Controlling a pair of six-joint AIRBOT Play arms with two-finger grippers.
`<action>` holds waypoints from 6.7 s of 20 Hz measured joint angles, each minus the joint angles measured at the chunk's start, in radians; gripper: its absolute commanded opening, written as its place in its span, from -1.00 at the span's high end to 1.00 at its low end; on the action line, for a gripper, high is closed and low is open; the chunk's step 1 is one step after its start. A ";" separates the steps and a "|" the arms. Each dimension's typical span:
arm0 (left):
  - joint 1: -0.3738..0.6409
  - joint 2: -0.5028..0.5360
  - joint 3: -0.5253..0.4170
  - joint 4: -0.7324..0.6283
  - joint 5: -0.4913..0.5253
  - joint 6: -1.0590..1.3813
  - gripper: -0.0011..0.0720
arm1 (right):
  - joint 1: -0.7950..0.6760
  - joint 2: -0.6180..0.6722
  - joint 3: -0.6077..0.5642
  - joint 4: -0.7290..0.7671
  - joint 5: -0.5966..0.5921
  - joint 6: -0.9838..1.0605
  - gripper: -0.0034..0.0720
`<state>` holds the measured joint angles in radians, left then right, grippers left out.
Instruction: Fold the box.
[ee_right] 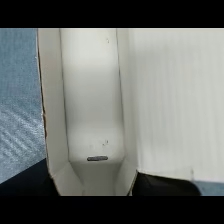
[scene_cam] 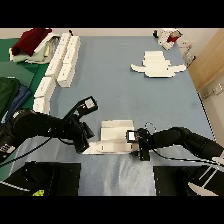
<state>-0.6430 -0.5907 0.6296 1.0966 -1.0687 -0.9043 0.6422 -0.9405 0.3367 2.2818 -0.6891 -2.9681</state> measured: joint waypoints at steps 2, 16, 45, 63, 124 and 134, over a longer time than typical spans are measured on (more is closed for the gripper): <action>0.013 0.002 -0.027 0.020 -0.011 0.097 -0.86 | 0.000 0.000 0.000 0.000 0.000 0.000 -0.23; 0.064 -0.037 -0.344 -0.244 0.294 0.633 -0.83 | 0.000 0.000 0.000 0.000 0.000 0.000 -0.23; -0.011 -0.246 -0.345 -0.604 0.404 0.936 0.83 | 0.000 0.000 0.000 -0.001 0.000 0.000 -0.23; -0.001 -0.017 -0.138 0.226 0.022 -0.729 0.93 | 0.000 0.000 0.000 0.000 0.000 0.000 -0.23; -0.269 -0.388 0.020 0.175 0.139 -1.445 -0.26 | 0.000 0.000 0.000 -0.001 0.000 0.000 -0.23; -0.407 -0.583 0.201 0.319 0.016 -1.662 -0.26 | 0.000 0.000 0.000 -0.001 0.000 0.000 -0.23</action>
<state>-1.0500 -1.1732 0.8310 1.4155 -1.0523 -2.5668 0.6422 -0.9405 0.3367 2.2810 -0.6891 -2.9677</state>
